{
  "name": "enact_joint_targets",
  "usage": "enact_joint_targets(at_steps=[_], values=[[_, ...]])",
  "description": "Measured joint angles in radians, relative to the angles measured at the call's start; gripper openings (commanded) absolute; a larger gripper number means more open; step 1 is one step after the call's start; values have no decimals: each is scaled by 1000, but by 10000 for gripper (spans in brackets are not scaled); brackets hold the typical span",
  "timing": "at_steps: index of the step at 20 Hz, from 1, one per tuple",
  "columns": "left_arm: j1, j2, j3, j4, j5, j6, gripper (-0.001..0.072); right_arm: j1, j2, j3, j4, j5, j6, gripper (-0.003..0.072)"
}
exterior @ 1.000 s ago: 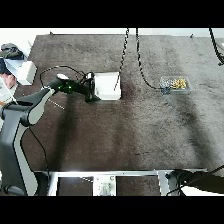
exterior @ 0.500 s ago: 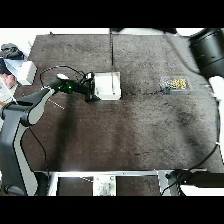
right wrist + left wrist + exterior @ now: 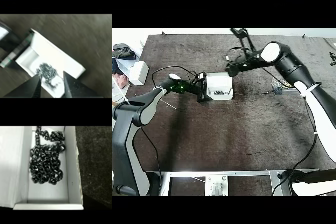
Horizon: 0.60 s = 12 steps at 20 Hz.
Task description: Fold the box and place the chain.
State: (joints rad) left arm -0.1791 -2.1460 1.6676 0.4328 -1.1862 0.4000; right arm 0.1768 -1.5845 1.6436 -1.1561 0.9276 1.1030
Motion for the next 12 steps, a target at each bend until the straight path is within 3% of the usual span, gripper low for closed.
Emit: enact_joint_targets(at_steps=[3,6,12], values=[[0,0,0,0,0,0,340,-123,53,-79,0,70,27,321],[0,0,0,0,0,0,340,-263,140,-238,0,64,66,322],[0,0,0,0,0,0,340,-459,196,-562,16,-139,169,348]])
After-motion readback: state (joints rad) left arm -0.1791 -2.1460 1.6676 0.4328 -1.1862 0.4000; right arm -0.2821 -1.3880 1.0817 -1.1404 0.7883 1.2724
